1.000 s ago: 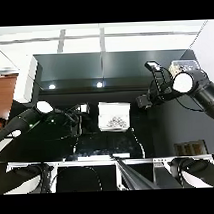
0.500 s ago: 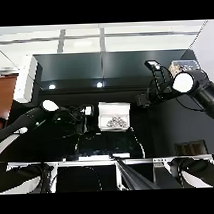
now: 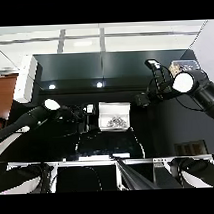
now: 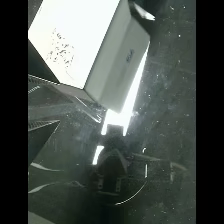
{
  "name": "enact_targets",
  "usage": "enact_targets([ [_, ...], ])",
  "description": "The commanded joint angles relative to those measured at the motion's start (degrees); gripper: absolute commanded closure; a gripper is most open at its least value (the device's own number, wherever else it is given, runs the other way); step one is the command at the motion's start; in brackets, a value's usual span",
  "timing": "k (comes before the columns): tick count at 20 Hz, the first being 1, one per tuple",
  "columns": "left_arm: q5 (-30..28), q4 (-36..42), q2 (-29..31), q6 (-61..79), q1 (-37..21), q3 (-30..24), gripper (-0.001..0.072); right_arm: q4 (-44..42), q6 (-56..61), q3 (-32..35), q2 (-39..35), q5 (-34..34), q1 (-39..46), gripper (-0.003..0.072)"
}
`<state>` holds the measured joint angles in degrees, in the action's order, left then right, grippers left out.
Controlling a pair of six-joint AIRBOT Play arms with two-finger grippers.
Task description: Fold the box and place the chain.
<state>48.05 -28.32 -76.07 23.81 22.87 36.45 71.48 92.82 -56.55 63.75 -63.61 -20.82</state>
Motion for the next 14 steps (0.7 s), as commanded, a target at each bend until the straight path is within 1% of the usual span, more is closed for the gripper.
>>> enact_targets([
  [1,-2.5,0.1,-0.1,0.0,1.8,0.1,0.0000,-0.5,0.0,0.0,0.0,0.3,0.0,0.0420],
  [4,-4.8,0.1,-0.1,0.0,4.2,0.1,0.0001,-1.2,0.0,0.0,0.0,0.6,0.0,0.0420],
  [6,-5.5,0.1,-0.2,-0.1,4.7,0.0,0.0001,-1.2,0.0,0.0,0.0,0.6,0.0,0.0420],
  [8,-5.5,0.2,-0.2,-0.3,4.7,0.1,0.0001,-1.2,0.0,0.0,0.0,0.6,0.0,0.0420],
  [11,-5.4,0.0,-0.3,-5.2,4.7,0.4,0.0004,-1.2,0.0,0.0,0.0,0.7,0.0,0.0420],
  [14,-5.4,-0.1,-0.4,-6.3,5.0,0.7,0.0004,-1.2,0.0,0.0,0.0,1.0,0.0,0.0420],
])
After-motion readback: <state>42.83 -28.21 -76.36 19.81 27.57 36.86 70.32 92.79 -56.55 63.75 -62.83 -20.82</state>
